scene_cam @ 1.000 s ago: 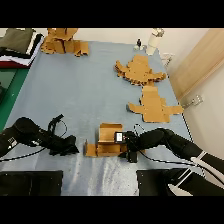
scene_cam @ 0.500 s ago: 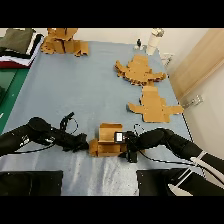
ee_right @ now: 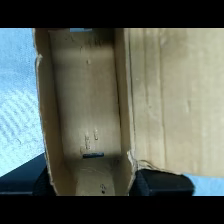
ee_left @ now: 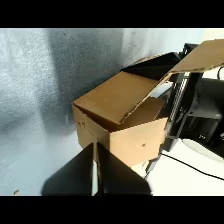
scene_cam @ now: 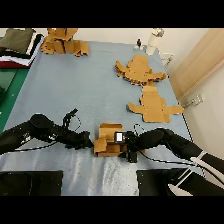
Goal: Fold the box.
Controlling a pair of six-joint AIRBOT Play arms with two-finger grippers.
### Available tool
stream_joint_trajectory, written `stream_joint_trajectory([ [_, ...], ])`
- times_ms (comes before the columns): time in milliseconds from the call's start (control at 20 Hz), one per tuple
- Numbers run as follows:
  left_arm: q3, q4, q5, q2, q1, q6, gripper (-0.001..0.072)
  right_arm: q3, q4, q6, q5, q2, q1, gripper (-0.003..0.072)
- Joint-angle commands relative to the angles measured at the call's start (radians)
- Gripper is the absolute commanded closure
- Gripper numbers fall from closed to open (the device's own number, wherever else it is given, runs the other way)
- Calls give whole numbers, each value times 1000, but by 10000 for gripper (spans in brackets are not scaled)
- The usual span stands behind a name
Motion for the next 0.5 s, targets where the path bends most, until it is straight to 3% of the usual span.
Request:
stream_joint_trajectory([
  [0,19,47,-23,0,-2,-38,455,0,0,0,0,0,0,246],
  [450,69,47,-48,0,-5,-50,452,0,0,0,0,0,0,246],
])
